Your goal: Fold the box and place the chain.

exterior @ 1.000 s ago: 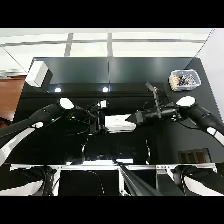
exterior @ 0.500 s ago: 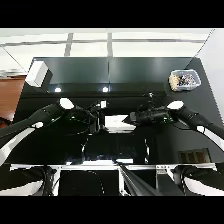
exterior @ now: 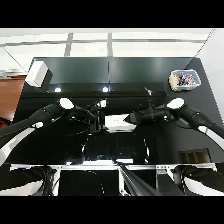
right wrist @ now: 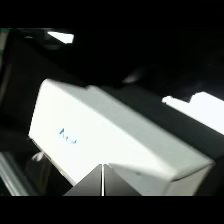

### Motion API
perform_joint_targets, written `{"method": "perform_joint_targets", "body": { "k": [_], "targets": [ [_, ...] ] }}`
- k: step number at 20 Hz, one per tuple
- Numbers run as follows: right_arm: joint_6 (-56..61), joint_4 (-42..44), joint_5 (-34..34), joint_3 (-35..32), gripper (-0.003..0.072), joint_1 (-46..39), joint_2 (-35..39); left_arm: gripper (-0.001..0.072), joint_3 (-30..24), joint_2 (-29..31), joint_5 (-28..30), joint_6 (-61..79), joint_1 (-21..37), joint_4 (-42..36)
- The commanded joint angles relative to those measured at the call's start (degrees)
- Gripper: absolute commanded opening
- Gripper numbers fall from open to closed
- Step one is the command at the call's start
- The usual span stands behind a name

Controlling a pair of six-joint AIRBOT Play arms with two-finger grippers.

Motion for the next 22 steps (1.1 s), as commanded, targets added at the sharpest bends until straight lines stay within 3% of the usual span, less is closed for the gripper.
{"method": "perform_joint_targets", "body": {
  "k": [1, 2, 6, 9, 12, 16, 20, 22],
  "targets": [
    [1.25, -5.70, 9.97, 5.20, 0.0013, -4.00, 7.72, 0.0579, 0.07, 0.31, 0.11, 0.26, 0.04, 0.48],
    [3.45, -9.07, 12.31, 6.29, 0.0013, -5.99, 10.95, 0.0713, 0.07, 0.50, 0.31, 0.26, 0.02, 0.48],
    [9.90, -21.46, 22.97, 6.78, 0.0014, -15.76, 22.38, 0.0714, 0.07, 4.20, -3.10, -0.46, 0.42, 6.54],
    [11.02, -27.65, 29.73, 6.71, 0.0014, -24.15, 27.21, 0.0714, 0.07, 9.25, -5.03, -1.01, -0.35, 3.10],
    [10.95, -25.70, 27.15, 6.47, 0.0014, -28.28, 27.96, 0.0713, 2.12, 10.54, 1.27, -11.21, -3.98, -0.13],
    [9.22, -21.00, 19.76, 6.47, 0.0014, -28.06, 27.96, 0.0712, 8.96, 6.14, 4.35, -17.03, -9.55, 0.02],
    [7.96, -20.68, 18.01, 6.47, 0.0013, -28.09, 27.96, 0.0712, 16.28, -2.23, 3.50, -20.92, -11.54, 0.02],
    [6.45, -20.63, 17.40, 6.47, 0.0014, -28.09, 27.96, 0.0712, 18.18, -4.70, 0.17, -21.33, -11.50, 0.02]
  ]
}}
